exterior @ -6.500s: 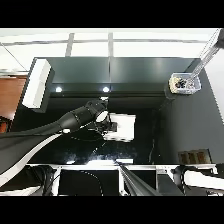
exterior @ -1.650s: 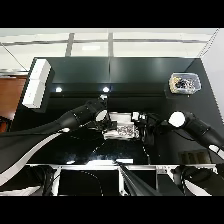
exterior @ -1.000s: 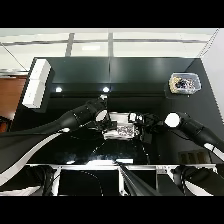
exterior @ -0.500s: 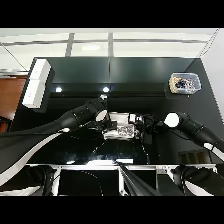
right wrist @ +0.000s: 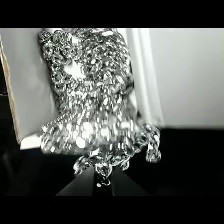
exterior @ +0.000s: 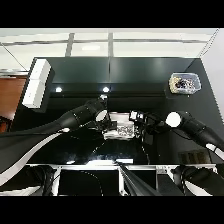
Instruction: Fold the box and place the chain.
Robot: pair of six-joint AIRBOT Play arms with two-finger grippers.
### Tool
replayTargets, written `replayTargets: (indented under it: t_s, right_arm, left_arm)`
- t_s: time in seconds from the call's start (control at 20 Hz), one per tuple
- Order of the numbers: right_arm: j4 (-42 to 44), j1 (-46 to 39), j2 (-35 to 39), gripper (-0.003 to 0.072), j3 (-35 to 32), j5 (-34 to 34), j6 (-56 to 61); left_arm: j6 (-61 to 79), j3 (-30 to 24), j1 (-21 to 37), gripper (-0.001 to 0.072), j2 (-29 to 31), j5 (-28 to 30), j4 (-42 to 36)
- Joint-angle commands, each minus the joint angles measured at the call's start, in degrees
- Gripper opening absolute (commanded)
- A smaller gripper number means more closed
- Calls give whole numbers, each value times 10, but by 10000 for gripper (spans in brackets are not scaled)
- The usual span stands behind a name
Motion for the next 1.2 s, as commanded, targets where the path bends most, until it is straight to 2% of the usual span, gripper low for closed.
replayTargets:
  t_s: [0.0, 0.25, 0.4, 0.7, 0.95, 1.15]
  right_arm:
    - [-46, -1, 36, 13, 28, 67, 107]
    - [-51, -1, 110, 13, 90, 111, 187]
    - [-50, -1, 136, 13, 151, 141, 229]
    - [9, -1, 139, 13, 277, 176, 255]
    - [9, -11, 139, 13, 382, 179, 330]
    - [16, -13, 138, 14, 408, 189, 365]
  left_arm:
    - [0, 0, 0, 30, 0, 0, 0]
    - [0, 0, 0, 30, 0, 0, 0]
    - [0, 0, 0, 30, 0, 0, 0]
    - [0, 0, 0, 30, 0, 0, 0]
    - [0, 0, 0, 30, 0, 0, 0]
    - [0, 0, 0, 30, 0, 0, 0]
